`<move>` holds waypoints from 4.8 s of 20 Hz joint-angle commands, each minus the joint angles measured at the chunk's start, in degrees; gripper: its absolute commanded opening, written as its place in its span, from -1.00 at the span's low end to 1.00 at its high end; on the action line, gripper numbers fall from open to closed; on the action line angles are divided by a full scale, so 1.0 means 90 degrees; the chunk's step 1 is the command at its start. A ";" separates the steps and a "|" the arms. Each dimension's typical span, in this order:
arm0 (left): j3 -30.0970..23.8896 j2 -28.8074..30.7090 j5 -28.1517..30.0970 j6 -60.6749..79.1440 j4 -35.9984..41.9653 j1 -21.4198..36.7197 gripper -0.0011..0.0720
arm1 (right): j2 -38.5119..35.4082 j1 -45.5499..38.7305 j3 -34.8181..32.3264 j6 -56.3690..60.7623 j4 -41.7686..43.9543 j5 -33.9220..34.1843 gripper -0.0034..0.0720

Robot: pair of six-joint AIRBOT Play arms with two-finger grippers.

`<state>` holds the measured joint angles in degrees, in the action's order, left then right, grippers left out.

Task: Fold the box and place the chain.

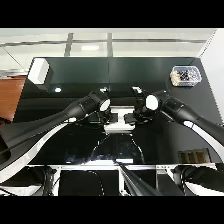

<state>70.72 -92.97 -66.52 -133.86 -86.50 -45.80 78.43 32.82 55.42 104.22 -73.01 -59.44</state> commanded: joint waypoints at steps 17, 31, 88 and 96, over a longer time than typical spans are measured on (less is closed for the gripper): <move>-0.0002 -0.0002 -0.0053 0.0015 -0.0002 0.0002 -0.90 | 0.0712 0.0585 0.0641 0.2006 -0.1239 -0.0916 -0.25; -0.0002 -0.0002 -0.0073 0.0015 -0.0005 0.0007 -0.90 | 0.0612 0.0466 0.0641 0.1831 -0.0838 -0.0731 -0.09; -0.0002 -0.0002 -0.0279 0.0138 0.0002 0.0027 -0.90 | 0.3259 -0.5367 0.6946 -0.0289 -0.0729 -0.1071 -0.86; -0.0002 -0.0002 -0.0277 0.0138 0.0000 0.0027 -0.90 | 0.1321 -0.5413 0.6943 -0.1576 0.0257 -0.1270 -0.87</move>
<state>70.70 -92.97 -69.08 -132.60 -86.50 -45.56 96.20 -15.68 117.86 94.08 -75.18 -70.46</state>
